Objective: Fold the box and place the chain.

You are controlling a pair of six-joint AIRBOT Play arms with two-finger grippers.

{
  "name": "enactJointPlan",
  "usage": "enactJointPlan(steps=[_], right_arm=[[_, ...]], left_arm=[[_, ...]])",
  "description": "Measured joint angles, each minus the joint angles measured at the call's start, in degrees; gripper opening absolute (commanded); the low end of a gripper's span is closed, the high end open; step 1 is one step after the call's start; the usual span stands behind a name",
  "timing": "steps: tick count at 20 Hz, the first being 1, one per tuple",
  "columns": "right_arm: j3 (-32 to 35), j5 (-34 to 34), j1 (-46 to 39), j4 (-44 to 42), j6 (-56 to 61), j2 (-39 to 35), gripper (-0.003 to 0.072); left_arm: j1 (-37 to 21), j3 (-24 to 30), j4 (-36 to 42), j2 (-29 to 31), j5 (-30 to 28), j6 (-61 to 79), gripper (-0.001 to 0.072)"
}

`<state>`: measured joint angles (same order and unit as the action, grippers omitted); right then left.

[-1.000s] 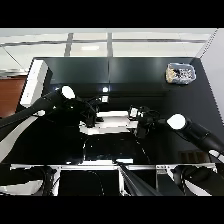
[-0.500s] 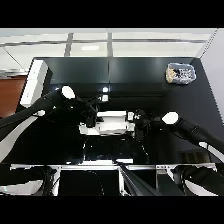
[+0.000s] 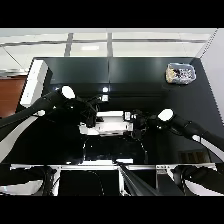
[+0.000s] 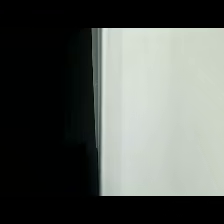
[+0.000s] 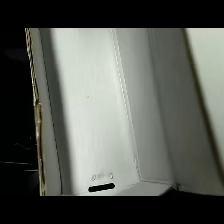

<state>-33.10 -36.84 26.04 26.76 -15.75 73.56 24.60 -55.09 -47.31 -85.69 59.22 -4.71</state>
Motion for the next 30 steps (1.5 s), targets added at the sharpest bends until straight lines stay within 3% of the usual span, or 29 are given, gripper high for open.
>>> enactJointPlan(steps=[18, 19, 20, 22, 23, 24, 25, 27, 28, 29, 30], right_arm=[[-0.28, 1.07, 1.29, 3.87, 3.58, 0.92, 0.0696], [-0.28, 1.14, 1.36, 4.07, 3.65, 0.92, 0.0577], [-0.28, 1.03, 1.42, 4.2, 3.78, 0.96, 0.0527], [-0.28, 1.09, 1.49, 4.46, 3.82, 0.96, 0.0527], [-0.28, 1.18, 1.53, 4.52, 3.82, 0.96, 0.0526], [-0.28, 1.33, 1.53, 4.57, 3.82, 0.96, 0.0526], [-0.31, 1.49, 1.53, 4.66, 3.8, 0.96, 0.0525], [-0.28, 1.51, 1.53, 4.74, 3.82, 0.96, 0.0399], [-0.31, 1.53, 1.53, 4.79, 3.8, 0.96, 0.0398], [-0.31, 1.53, 1.53, 4.81, 3.82, 0.96, 0.0398], [-0.31, 1.53, 1.53, 4.83, 3.82, 0.96, 0.0331]], left_arm=[[0.33, -0.07, -0.28, 0.11, -0.35, 0.44, 0.0026], [0.33, -0.07, -0.28, 0.11, -0.37, 0.44, 0.0026], [0.33, -0.07, -0.37, 0.11, -0.31, 0.5, 0.0026], [0.33, -0.07, -0.44, 0.11, -0.35, 0.63, 0.0028], [0.31, -0.07, -0.44, 0.17, -0.33, 0.55, 0.0052], [0.24, -0.07, -0.5, 0.33, -0.24, 0.31, 0.0138], [0.11, -0.11, -0.48, 0.76, 0.22, -0.11, 0.0264], [-0.42, -0.11, -2.29, 2.32, 1.88, -1.75, 0.0552], [-0.92, -0.13, -3.76, 3.58, 2.49, -3.69, 0.0672], [-1.53, -0.13, -5.51, 4.96, 2.86, -6.29, 0.0695], [-2.29, -0.13, -7.5, 6.69, 3.76, -9.22, 0.0695]])
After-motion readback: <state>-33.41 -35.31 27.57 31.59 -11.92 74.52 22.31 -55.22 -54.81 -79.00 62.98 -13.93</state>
